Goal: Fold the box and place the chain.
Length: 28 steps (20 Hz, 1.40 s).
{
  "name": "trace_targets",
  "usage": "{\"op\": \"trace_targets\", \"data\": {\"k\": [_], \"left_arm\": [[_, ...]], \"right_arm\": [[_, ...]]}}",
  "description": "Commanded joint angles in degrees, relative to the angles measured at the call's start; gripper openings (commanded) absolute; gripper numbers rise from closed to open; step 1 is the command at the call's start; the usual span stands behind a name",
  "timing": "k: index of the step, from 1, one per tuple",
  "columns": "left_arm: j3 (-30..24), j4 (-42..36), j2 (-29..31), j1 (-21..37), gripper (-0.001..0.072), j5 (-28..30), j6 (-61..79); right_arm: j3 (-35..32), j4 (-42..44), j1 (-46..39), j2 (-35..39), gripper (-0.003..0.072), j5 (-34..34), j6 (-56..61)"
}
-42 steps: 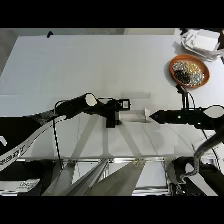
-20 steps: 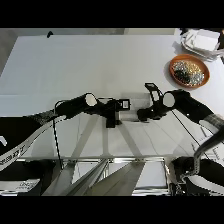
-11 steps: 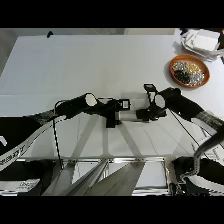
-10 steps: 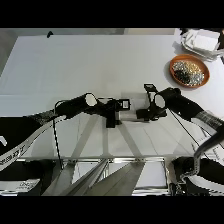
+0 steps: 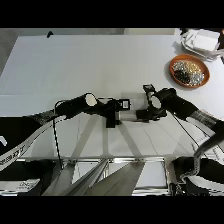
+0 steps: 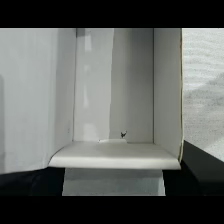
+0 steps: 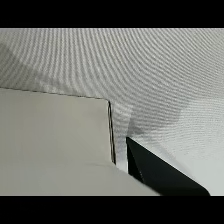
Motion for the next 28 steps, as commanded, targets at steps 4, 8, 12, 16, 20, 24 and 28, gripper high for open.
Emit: {"op": "trace_targets", "data": {"k": [4,8,12,16,20,24,28], "left_arm": [[-0.02,0.02,0.04,0.0,0.021,0.0,0.0],[-0.02,0.02,0.04,0.0,0.0211,0.02,0.0],[-0.02,0.02,0.04,0.0,0.0211,0.02,0.0],[-0.02,0.02,0.04,0.0,0.0211,0.02,0.0],[-0.02,0.0,0.04,-0.02,0.021,0.0,0.0],[-0.02,0.0,0.04,-0.02,0.021,0.0,0.0],[-0.02,0.0,0.04,0.0,0.021,0.0,0.0]], "right_arm": [[-0.02,0.79,0.39,-0.39,0.0014,-1.49,0.55],[-0.02,0.81,0.39,-0.31,0.0036,-1.42,0.28],[-0.02,-0.04,0.33,3.04,0.0417,-1.29,0.22],[0.33,-2.84,-0.11,8.55,0.042,3.43,-3.13],[1.64,-2.82,-4.17,16.11,0.0428,12.61,-9.29],[7.87,-3.8,-11.52,22.27,0.0427,16.15,-16.76],[17.22,-6.05,-25.14,19.58,0.0417,10.14,-24.81]]}}
